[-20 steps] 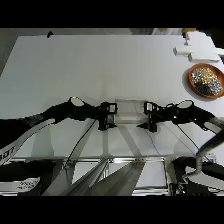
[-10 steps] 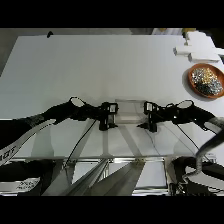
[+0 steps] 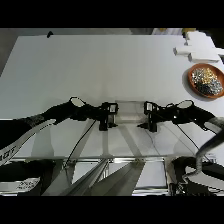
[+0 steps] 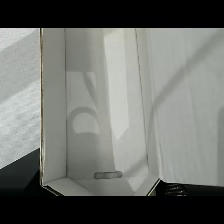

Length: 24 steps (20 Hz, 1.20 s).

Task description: Fold the box and place the chain.

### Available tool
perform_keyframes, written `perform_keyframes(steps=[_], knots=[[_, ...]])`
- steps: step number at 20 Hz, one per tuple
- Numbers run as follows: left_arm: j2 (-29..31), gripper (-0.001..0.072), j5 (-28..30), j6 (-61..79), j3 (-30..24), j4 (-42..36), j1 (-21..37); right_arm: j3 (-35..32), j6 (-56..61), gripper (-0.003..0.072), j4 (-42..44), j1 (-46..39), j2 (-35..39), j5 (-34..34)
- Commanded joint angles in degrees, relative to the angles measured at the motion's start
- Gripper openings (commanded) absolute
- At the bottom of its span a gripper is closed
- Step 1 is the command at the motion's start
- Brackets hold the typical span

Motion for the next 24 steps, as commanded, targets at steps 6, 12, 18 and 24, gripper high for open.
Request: perform_keyframes(steps=[6, 12, 18, 24], knots=[[0.0, 0.0072, 0.3, 0.0, 0.0, 0.0, 0.0, 0.0, 0.0, 0.0412, 0.0, 0.0, 0.0, 0.0], [0.0, 0.0072, 0.3, 0.0, 0.0, 0.0, 0.0, 0.0, 0.0, 0.0412, 0.0, 0.0, 0.0, 0.0], [0.0, 0.0072, 0.3, 0.0, 0.0, 0.0, 0.0, 0.0, 0.0, 0.0409, 0.0, 0.0, 0.0, -0.1], [0.0, 0.0072, 0.3, 0.0, 0.0, 0.0, 0.0, 0.0, 3.9, 0.0668, -2.6, 0.0, 0.0, -0.1]])
